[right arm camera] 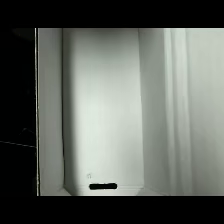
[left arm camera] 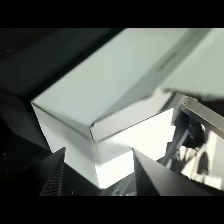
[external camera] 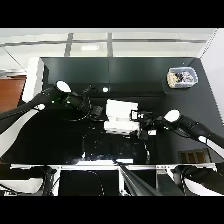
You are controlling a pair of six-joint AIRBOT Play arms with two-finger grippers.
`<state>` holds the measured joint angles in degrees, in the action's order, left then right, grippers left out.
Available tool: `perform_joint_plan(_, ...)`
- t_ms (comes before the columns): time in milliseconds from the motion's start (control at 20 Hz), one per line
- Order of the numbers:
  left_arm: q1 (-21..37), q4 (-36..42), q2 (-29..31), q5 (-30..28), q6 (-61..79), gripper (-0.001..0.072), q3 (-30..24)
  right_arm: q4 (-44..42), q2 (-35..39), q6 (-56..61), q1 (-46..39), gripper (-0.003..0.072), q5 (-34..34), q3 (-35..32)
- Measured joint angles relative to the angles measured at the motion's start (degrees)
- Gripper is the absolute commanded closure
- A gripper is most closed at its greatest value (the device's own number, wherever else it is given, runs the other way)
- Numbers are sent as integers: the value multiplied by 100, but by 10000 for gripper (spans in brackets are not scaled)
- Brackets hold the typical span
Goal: Fold the box and place the chain.
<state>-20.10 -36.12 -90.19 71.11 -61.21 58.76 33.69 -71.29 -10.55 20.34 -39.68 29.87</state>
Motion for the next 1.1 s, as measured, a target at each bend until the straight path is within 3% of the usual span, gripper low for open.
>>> perform_joint_plan(650, -612, -1491, -11, -535, -1427, 215, 323, 0, 0, 2, 0, 678, -2, 0)
perform_joint_plan(1100, -708, -1532, 0, -466, -1707, 216, 470, 0, 0, 4, 0, 678, 2, 0)
